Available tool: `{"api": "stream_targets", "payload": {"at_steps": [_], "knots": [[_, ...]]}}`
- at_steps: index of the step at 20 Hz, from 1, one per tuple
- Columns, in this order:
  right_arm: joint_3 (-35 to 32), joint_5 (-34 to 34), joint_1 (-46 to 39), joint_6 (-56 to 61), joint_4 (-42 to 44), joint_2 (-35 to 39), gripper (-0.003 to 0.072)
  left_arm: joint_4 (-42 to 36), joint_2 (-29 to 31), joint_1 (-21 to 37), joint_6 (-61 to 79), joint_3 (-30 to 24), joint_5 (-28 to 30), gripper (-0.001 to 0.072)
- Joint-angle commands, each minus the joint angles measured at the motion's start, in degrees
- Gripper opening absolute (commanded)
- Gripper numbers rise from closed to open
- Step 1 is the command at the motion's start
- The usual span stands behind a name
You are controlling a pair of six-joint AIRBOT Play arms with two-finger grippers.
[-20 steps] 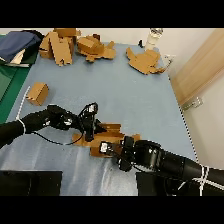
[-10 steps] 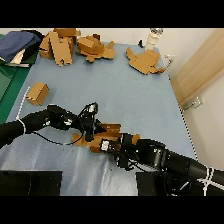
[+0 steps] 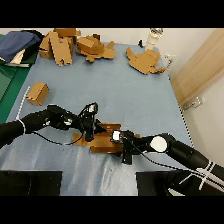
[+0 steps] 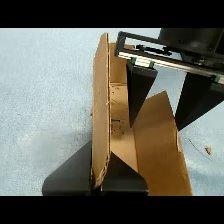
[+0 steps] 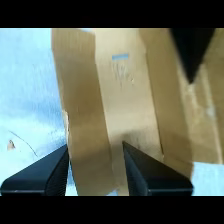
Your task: Fold the box.
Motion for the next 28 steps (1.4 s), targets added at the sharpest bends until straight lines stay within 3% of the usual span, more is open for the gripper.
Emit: {"api": "stream_targets", "payload": {"at_steps": [1,17,19,24,28], "knots": [[-0.11,1.86,-3.32,-5.99,7.98,0.07,0.0515,0.0,-0.02,0.0,0.0,0.04,0.0,0.001],[-0.11,1.11,-3.32,-5.99,6.8,0.04,0.0517,0.02,-0.02,0.02,0.0,0.04,0.02,0.0011],[-0.11,-0.76,-3.32,-5.9,6.64,0.04,0.0713,0.0,-0.02,0.0,0.0,0.04,0.0,0.0011],[-0.11,-4.09,-3.32,-2.58,6.78,-0.04,0.072,0.0,-0.02,0.0,0.02,0.04,0.02,0.001],[0.17,-0.79,-3.32,-2.54,5.18,0.13,0.0718,0.0,-0.02,0.0,0.02,0.04,0.02,0.001]]}}
